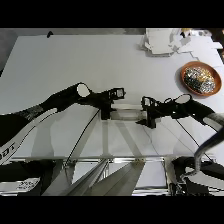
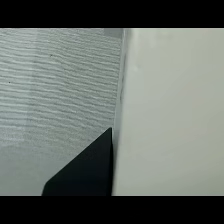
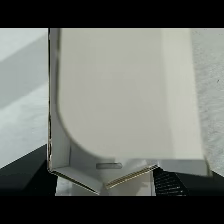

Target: Fold the box and place the chain.

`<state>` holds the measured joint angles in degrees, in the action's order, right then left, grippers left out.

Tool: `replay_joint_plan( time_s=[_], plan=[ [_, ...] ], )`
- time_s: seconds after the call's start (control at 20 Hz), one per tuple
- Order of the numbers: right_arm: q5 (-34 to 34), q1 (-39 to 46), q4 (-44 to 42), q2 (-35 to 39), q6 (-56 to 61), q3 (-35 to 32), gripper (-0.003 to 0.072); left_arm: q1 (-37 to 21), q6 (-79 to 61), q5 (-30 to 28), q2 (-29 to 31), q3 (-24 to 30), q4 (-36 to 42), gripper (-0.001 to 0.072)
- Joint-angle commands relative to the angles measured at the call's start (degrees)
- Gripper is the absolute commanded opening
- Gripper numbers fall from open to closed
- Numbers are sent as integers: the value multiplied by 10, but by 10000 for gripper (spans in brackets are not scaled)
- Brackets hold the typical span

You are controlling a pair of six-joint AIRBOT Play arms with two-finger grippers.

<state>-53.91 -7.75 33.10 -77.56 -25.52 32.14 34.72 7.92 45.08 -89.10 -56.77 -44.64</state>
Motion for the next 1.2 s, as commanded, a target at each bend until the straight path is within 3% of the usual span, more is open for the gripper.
replay_joint_plan(
  time_s=[0.0, 0.25, 0.55, 1.15],
  plan=[
    [16, 0, -2, -7, -16, 0, 524, 0, 0, -1, 0, 0, 0, 10],
    [24, 0, -1, -17, -21, 0, 514, 0, 0, -1, 0, 0, 0, 10],
    [25, 0, 12, -17, -20, 0, 396, 0, 0, 0, 0, 0, 0, 10],
    [19, 0, 14, -17, -20, 0, 409, 0, 0, -1, 0, 0, 0, 10]
  ],
)
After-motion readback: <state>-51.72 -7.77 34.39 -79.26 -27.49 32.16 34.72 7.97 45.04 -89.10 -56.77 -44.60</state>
